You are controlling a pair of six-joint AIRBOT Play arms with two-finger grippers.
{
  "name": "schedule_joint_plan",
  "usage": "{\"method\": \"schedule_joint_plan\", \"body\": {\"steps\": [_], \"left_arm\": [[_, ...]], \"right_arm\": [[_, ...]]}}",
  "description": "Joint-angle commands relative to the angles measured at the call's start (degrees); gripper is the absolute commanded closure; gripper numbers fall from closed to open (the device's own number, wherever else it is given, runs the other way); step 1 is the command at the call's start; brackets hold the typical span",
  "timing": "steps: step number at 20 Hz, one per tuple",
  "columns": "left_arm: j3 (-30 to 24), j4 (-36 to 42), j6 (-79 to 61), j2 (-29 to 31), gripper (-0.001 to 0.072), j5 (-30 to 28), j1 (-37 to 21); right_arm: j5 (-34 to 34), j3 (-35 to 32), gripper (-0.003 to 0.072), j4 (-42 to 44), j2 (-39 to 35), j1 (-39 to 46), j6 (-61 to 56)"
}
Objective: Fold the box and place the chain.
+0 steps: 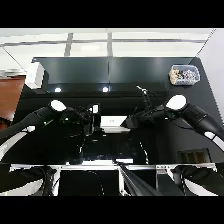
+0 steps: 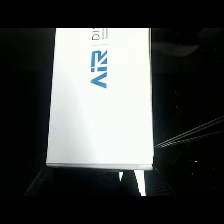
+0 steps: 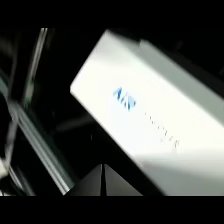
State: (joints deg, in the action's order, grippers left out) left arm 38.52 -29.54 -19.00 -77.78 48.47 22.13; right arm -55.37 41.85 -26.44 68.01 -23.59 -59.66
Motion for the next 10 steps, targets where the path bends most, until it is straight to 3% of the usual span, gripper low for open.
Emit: {"method": "schedule_joint_plan", "body": {"steps": [1, 5, 10], "left_arm": [[0.04, 0.02, -0.02, -0.02, 0.0245, -0.02, 0.00], [0.04, 0.02, -0.02, -0.02, 0.0245, -0.02, 0.00], [0.04, 0.50, -0.04, 0.00, 0.0245, 0.00, -0.02]], "right_arm": [[10.69, -1.84, 0.0671, 6.21, 3.80, -1.09, -1.38], [9.55, -1.86, 0.0670, 4.31, 9.05, -1.11, -1.40], [6.12, -1.27, 0.0671, 0.85, 8.98, -0.28, -0.44]]}}
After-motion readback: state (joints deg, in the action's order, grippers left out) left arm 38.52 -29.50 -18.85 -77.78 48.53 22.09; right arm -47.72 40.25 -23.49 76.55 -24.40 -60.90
